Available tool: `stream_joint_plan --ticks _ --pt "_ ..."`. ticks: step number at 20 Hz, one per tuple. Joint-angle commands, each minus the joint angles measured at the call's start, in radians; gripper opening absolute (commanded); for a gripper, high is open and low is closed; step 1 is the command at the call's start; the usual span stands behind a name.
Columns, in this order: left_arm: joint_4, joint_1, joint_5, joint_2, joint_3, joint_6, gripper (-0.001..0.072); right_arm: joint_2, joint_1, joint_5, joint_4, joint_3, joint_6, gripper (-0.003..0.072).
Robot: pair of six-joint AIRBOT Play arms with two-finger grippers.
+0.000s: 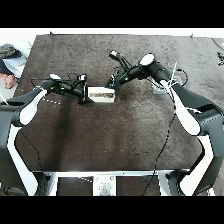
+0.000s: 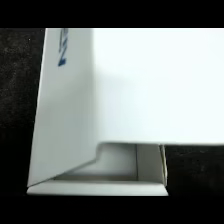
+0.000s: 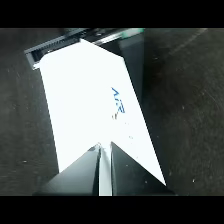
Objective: Fold the box and place the chain.
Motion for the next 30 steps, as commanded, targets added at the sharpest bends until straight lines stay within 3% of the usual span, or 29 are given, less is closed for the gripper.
stream_joint_plan --ticks 1,3,4,5,8,10,20,28,29,30 --pt "0.000 0.001 0.000 0.000 0.000 0.000 0.0467 0.000 0.038 -0.037 -0.047 0.001 -0.079 0.0137" --pt "0.000 0.001 0.000 0.000 0.000 0.000 0.0467 0.000 0.048 -0.044 -0.047 0.001 -0.100 0.0138" --pt "0.000 0.001 0.000 0.000 0.000 0.000 0.0467 0.000 0.048 -0.043 -0.045 0.001 -0.116 0.0176" --pt "0.000 0.001 0.000 0.000 0.000 0.000 0.0467 0.000 0.048 -0.043 -0.042 0.001 -0.126 0.0313" --pt "0.000 0.001 0.000 0.000 0.000 0.000 0.0467 0.000 0.049 -0.035 -0.035 0.001 -0.129 0.0313" --pt "0.000 0.001 0.000 0.000 0.000 0.000 0.0467 0.000 0.053 -0.031 -0.036 0.001 -0.128 0.0269" --pt "0.000 0.001 0.000 0.000 0.000 0.000 0.0467 0.000 0.105 -0.109 -0.150 0.001 -0.132 0.0271" --pt "0.000 0.001 0.000 0.000 0.000 0.000 0.0467 0.000 0.105 -0.146 -0.159 0.001 -0.130 0.0267" --pt "0.000 0.001 0.000 0.000 0.000 0.000 0.0467 0.000 0.105 -0.140 -0.159 0.001 -0.127 0.0157" --pt "0.000 0.001 0.000 0.000 0.000 0.000 0.0467 0.000 0.105 -0.132 -0.159 0.001 -0.127 0.0119"
